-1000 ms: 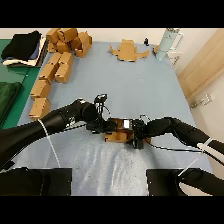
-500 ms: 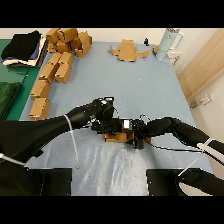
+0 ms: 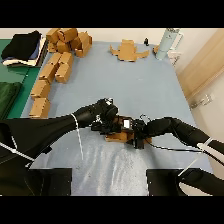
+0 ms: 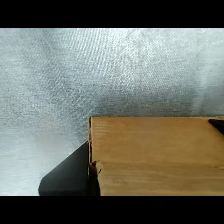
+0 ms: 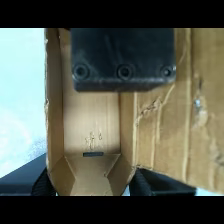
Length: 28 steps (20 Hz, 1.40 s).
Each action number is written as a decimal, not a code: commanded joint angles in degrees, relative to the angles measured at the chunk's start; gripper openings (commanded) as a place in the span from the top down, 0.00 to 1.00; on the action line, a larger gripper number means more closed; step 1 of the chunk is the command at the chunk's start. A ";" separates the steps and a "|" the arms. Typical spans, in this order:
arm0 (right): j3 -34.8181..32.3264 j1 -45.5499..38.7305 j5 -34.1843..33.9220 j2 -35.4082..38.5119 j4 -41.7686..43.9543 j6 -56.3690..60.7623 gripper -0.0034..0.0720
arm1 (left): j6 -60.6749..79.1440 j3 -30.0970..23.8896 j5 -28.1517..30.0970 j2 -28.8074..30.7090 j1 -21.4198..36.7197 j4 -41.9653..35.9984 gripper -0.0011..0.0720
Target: Fold the box.
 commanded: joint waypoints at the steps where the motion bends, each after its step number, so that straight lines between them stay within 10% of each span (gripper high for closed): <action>1: -0.02 0.04 0.07 -0.02 0.07 -0.07 0.19 | -0.07 0.09 0.17 -0.20 -0.02 -0.26 0.97; 7: -0.02 0.04 0.09 -0.02 0.07 -0.07 0.19 | 0.22 0.28 -0.46 -0.17 0.00 -0.76 0.91; 9: -0.02 0.04 0.09 -0.02 0.07 -0.07 0.19 | -0.07 0.70 -0.50 -0.17 0.04 -0.76 0.16; 16: -0.02 0.04 0.07 -0.02 0.07 -0.07 0.19 | -0.07 2.47 -2.23 -0.13 0.11 -0.72 0.17; 28: -0.02 0.04 0.09 -0.02 0.07 -0.07 0.19 | 11.56 15.32 -27.32 -0.11 8.31 -3.56 0.17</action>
